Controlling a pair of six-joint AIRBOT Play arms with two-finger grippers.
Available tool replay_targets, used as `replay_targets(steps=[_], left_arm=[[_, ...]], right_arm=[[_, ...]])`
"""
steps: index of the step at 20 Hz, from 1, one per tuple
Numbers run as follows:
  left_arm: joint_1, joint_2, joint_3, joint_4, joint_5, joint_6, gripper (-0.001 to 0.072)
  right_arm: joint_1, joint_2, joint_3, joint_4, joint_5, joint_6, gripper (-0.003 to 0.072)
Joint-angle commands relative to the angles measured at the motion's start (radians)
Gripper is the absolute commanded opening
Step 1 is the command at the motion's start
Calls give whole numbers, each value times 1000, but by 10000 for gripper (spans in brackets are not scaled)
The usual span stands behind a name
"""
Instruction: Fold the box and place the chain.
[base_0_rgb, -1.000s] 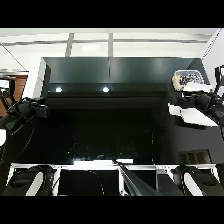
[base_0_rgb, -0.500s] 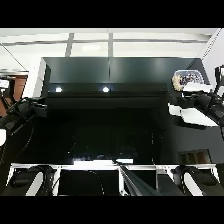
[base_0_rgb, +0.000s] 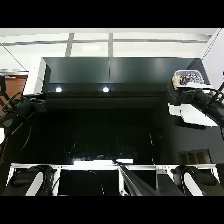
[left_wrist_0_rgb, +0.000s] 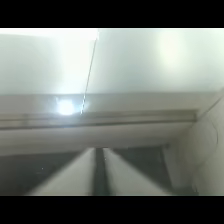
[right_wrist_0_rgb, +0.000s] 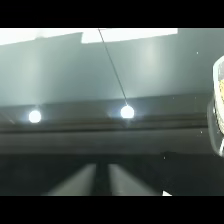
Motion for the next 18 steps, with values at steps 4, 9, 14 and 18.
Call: replay_targets(steps=[4, 9, 14, 18], left_arm=[[0, -23, 0, -26, 65, -6, 703], [0, -22, 0, -26, 62, -6, 700], [0, -24, -1, -25, 31, -6, 700], [0, -36, 0, -25, 21, -5, 701]], right_arm=[[-4, -96, 0, -47, -2, 56, 709], [-251, -286, 188, -359, 88, 315, 708], [-598, -433, 452, -416, 241, 315, 708], [-790, -510, 525, -415, 285, 312, 707]])
